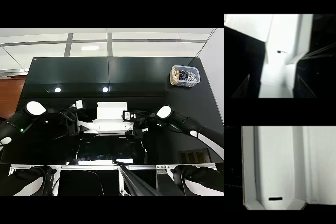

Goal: Fold the box and place the chain.

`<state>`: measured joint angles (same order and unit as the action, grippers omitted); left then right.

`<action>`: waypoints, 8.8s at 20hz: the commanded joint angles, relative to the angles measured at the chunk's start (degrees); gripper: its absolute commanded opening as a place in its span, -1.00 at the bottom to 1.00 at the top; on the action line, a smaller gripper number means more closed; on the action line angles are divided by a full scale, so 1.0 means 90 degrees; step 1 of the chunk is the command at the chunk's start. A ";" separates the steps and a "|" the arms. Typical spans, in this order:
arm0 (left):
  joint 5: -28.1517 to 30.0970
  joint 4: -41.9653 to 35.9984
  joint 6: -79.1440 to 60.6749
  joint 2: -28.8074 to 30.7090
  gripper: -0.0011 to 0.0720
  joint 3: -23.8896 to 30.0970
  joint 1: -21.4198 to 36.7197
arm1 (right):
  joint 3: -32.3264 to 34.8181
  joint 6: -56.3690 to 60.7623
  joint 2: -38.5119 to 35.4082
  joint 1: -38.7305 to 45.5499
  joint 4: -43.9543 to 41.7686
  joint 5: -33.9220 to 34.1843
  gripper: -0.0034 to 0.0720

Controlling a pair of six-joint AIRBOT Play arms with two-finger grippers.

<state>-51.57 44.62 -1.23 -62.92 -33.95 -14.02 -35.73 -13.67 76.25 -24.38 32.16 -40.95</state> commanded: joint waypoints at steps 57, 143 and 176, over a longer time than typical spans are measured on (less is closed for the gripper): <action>-0.1783 -0.1107 0.6681 -0.1797 -0.90 0.0495 0.2744 | 0.0002 -0.0002 0.0005 -0.0005 0.0002 0.0000 -0.36; -0.1418 0.3825 1.3661 -0.2562 0.01 -0.3011 -0.2929 | 0.0002 -0.0002 0.0005 -0.0005 0.0002 0.0002 -0.36; -0.1299 0.4153 1.4200 -0.2560 -0.90 -0.3072 -0.2975 | 0.0002 -0.0002 0.0005 -0.0005 -0.0002 0.0002 -0.36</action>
<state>-64.07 82.02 126.30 -85.93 -61.58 -40.73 -35.73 -13.89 76.29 -24.45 32.18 -40.80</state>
